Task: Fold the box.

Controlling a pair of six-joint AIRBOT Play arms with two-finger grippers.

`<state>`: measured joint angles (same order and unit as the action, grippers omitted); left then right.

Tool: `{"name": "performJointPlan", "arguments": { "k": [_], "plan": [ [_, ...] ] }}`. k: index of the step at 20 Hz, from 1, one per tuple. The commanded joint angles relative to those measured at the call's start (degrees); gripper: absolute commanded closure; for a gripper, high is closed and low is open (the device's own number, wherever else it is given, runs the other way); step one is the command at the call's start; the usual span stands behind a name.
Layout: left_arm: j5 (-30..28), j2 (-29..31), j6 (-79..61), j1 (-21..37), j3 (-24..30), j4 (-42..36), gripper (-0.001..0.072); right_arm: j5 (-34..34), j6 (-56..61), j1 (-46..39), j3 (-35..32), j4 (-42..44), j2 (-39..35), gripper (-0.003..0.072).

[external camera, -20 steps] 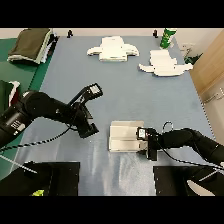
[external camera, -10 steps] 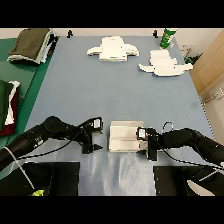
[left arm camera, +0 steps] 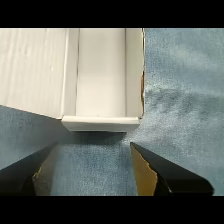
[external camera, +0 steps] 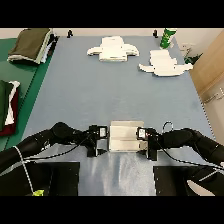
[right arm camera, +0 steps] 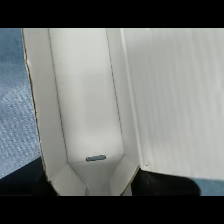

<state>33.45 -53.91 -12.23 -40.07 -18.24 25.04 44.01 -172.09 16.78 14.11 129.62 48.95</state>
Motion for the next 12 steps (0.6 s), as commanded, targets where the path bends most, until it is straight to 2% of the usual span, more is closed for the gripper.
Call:
{"name": "performJointPlan", "arguments": {
  "k": [1, 8, 12],
  "plan": [
    [-1.6, -2.0, -0.1, -0.3, -0.8, -0.4, -0.0011, 0.0, 0.0, 0.0, 0.0, 0.0, 0.0, 0.0167],
    [-1.5, -4.5, -0.4, -1.0, -2.5, -0.2, -0.0011, 0.0, 0.0, 0.0, 0.0, 0.0, 0.0, 0.0167],
    [-1.5, -1.5, 5.9, 2.9, -2.8, 0.0, -0.0011, 0.0, 0.0, 0.0, 0.0, 0.0, 0.0, 0.0167]
  ]
}}
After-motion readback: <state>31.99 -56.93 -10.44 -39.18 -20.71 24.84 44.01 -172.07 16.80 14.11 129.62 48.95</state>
